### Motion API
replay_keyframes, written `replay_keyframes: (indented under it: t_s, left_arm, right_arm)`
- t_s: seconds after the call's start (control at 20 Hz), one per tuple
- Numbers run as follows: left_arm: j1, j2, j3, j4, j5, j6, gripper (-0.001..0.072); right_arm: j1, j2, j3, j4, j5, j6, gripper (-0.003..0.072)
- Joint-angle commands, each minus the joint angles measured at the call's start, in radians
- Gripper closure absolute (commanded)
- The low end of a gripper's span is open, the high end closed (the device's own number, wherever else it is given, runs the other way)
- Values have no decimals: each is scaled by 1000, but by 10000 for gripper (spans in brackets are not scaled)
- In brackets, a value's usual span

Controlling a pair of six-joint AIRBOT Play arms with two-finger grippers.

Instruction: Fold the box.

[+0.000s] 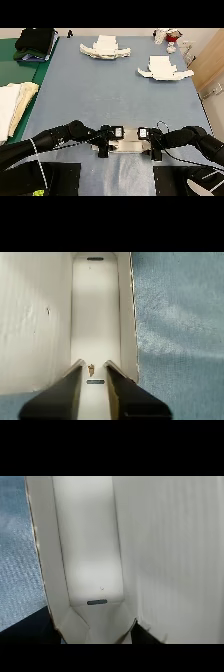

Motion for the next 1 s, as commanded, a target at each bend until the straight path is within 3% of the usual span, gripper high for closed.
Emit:
replay_keyframes:
  t_s: [0.0,0.2,0.25,0.3,0.35,0.5,0.6,0.75,0.95]
  left_arm:
    - [-4,-1,-3,-11,2,-1,132]
    - [-4,-1,-4,-11,-7,-16,136]
    - [-4,-1,-4,-11,-7,-20,191]
    - [-4,-1,-4,-3,-8,-39,515]
    - [-2,1,-3,19,-16,-57,694]
    - [-2,37,-3,164,-25,-275,695]
    - [-1,111,-3,321,-40,-555,696]
    - [55,269,19,500,-192,-987,695]
    - [234,446,19,695,-355,-1542,695]
  right_arm:
    - [0,1,0,0,0,0,139]
    - [0,1,0,1,0,0,139]
    - [0,1,0,0,0,0,138]
    - [0,1,0,1,0,0,138]
    - [0,1,0,0,0,0,138]
    - [0,1,0,1,0,0,138]
    - [0,1,0,1,0,0,139]
    - [0,1,0,1,0,0,138]
    - [0,1,0,1,0,0,139]
